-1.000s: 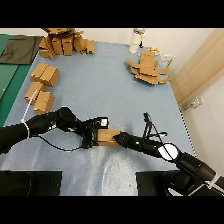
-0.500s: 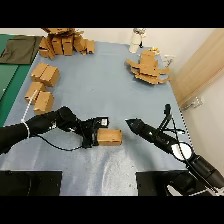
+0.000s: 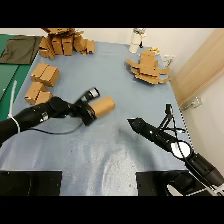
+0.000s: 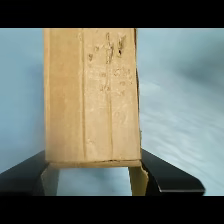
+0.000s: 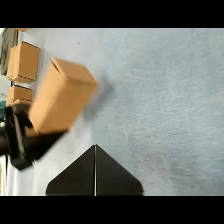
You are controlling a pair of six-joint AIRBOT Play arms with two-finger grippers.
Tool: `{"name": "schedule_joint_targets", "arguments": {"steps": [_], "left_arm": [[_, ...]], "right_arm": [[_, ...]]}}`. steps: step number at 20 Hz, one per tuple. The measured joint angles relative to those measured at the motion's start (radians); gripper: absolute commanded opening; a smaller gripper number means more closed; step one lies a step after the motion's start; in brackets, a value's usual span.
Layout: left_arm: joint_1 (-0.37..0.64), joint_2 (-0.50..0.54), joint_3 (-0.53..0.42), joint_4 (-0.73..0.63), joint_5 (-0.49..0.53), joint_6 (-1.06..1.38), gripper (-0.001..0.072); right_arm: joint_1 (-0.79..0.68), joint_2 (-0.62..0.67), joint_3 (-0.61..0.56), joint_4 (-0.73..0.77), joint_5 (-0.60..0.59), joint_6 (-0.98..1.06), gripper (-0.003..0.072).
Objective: Fold the box.
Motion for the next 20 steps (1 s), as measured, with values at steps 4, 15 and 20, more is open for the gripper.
{"name": "schedule_joint_targets", "arguments": {"steps": [4, 15, 20], "left_arm": [[0.195, -0.062, 0.121, 0.010, 0.027, -0.161, 0.0316], [0.448, -0.272, 0.400, 0.241, -0.089, -0.454, 0.0316], [0.486, -0.289, 0.412, 0.317, -0.095, -0.526, 0.0315]], "right_arm": [[-0.001, -0.029, 0.000, -0.004, 0.002, 0.000, 0.0005], [-0.001, -0.055, 0.000, -0.008, -0.029, 0.000, 0.0005], [-0.001, -0.055, 0.000, -0.007, -0.046, 0.000, 0.0005]]}}
